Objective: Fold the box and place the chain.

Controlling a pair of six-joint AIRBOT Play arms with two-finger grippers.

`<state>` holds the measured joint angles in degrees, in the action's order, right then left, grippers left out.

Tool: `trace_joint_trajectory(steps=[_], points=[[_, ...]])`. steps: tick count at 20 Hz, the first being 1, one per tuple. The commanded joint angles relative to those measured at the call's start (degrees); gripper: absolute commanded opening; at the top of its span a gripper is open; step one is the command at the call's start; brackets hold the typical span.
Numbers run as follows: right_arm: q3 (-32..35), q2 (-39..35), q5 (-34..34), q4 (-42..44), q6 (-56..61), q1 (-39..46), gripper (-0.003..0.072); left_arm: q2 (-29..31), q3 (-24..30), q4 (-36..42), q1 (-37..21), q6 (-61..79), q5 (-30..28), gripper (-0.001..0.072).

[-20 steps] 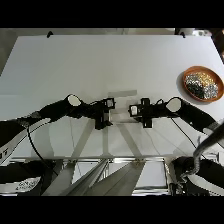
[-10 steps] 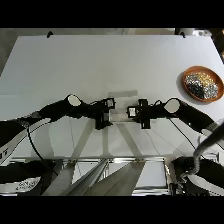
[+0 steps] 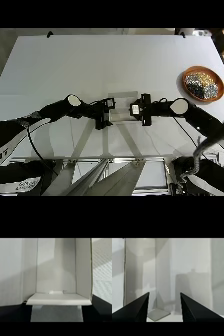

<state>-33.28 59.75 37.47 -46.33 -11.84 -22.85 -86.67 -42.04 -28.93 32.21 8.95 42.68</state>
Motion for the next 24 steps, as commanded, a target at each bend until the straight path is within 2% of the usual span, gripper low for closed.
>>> trace_joint_trajectory(steps=[1, 3, 4, 6, 7, 11, 13, 14, 18, 24], points=[[0.0, -6.9, 3.2, -0.5, 4.3, 1.7, 0.0444, 0.0, 0.0, 0.0, 0.0, 0.0, 0.0, 0.001], [0.1, -10.1, 6.9, -3.5, 9.0, 3.8, 0.0435, 0.0, 0.0, 0.0, 0.0, 0.0, 0.0, 0.001], [0.1, -11.5, 9.0, -5.1, 12.3, 5.4, 0.0375, 0.0, 0.0, 0.0, 0.0, 0.0, 0.0, 0.001], [0.1, -14.0, 14.2, -6.9, 20.7, 10.1, 0.0117, 0.0, 0.0, 0.0, 0.0, 0.0, 0.0, 0.001], [0.1, -14.7, 16.4, -7.3, 25.4, 13.3, 0.002, 0.0, 0.0, 0.0, 0.0, 0.0, 0.0, 0.001], [0.3, -14.0, 16.3, -8.9, 53.2, 23.8, 0.002, 0.0, 0.0, 0.0, 0.0, 0.0, 0.0, 0.001], [0.3, -12.2, 18.9, -11.3, 68.1, 27.8, 0.0019, 0.0, 0.0, 0.0, 0.0, 0.0, 0.0, 0.001], [0.3, -10.6, 20.8, -12.5, 71.8, 29.0, 0.0019, 0.0, 0.0, 0.0, 0.0, 0.0, 0.0, 0.001], [0.3, -1.9, 26.4, -17.8, 79.5, 29.7, 0.0019, 0.0, 0.0, 0.0, 0.0, 0.0, 0.0, 0.001], [0.3, 4.9, 24.8, -18.7, 80.2, 30.6, 0.0019, 0.0, 0.0, 0.0, 0.0, 0.0, 0.0, 0.001]])
